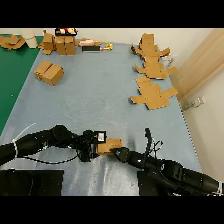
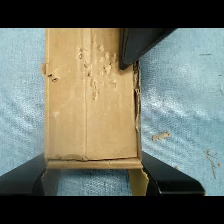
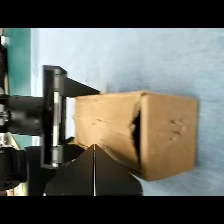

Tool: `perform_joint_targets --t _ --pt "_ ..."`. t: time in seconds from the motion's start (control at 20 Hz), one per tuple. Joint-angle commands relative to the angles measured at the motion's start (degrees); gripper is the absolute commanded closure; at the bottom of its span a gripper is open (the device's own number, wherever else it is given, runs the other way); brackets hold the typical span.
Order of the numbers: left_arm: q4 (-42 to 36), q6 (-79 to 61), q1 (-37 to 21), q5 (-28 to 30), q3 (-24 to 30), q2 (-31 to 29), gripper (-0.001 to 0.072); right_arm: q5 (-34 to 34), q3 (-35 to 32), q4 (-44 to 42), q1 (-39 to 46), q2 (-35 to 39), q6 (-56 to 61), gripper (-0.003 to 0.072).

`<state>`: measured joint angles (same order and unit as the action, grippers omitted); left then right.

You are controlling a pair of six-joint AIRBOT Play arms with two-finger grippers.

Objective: Fold the box.

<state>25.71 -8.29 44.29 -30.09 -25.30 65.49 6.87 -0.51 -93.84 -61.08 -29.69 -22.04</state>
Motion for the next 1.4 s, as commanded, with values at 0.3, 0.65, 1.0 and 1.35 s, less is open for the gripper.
perform_joint_targets --t 0.3,0.65,1.0,1.35 --pt "0.0 0.0 0.0 0.0 0.0 0.0 0.0348 -20.2 1.8 6.6 8.1 15.9 0.6 0.0682" --pt "0.0 0.0 0.0 0.0 0.0 0.0 0.0348 -28.4 6.0 22.2 23.0 22.1 0.5 0.0682" --pt "0.0 0.0 0.0 0.2 0.0 0.0 0.0348 -28.4 6.0 21.0 23.1 21.4 0.6 0.0681" --pt "-0.4 0.3 0.0 1.6 -0.1 -0.2 0.0349 -31.9 6.0 21.0 23.1 21.4 0.6 0.0681"
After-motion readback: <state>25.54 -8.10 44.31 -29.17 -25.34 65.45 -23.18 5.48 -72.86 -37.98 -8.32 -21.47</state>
